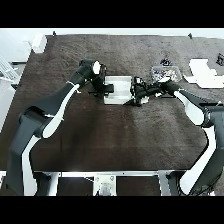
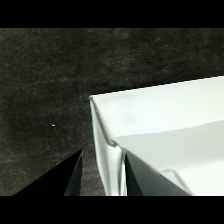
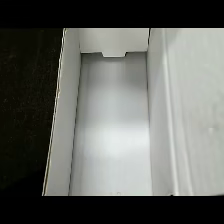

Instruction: Fold the box and place the chain.

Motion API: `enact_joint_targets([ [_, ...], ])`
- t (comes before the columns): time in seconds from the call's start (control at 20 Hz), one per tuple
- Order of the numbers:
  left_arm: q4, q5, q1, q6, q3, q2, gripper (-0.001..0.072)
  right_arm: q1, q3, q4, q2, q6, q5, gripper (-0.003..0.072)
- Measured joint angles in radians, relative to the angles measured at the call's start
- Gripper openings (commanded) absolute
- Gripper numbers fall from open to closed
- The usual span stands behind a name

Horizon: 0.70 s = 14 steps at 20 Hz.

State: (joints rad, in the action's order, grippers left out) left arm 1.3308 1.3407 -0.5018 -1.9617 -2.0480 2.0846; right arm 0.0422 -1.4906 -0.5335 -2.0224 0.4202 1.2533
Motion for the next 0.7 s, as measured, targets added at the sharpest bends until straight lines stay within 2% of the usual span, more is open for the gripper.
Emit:
enact_joint_targets([
  [0.6, 0.077, 0.041, -0.03, -0.001, -0.027, 0.01, 0.0313, 0.001, 0.0, 0.0, 0.0, 0.001, 0.002, 0.0582],
  [0.65, 0.084, 0.042, -0.033, -0.001, -0.028, 0.01, 0.0302, 0.001, 0.0, 0.0, 0.0, 0.001, 0.002, 0.0582],
  [0.7, 0.089, 0.043, -0.035, 0.0, -0.029, 0.01, 0.0249, 0.001, 0.0, 0.0, 0.0, 0.001, 0.002, 0.0582],
])
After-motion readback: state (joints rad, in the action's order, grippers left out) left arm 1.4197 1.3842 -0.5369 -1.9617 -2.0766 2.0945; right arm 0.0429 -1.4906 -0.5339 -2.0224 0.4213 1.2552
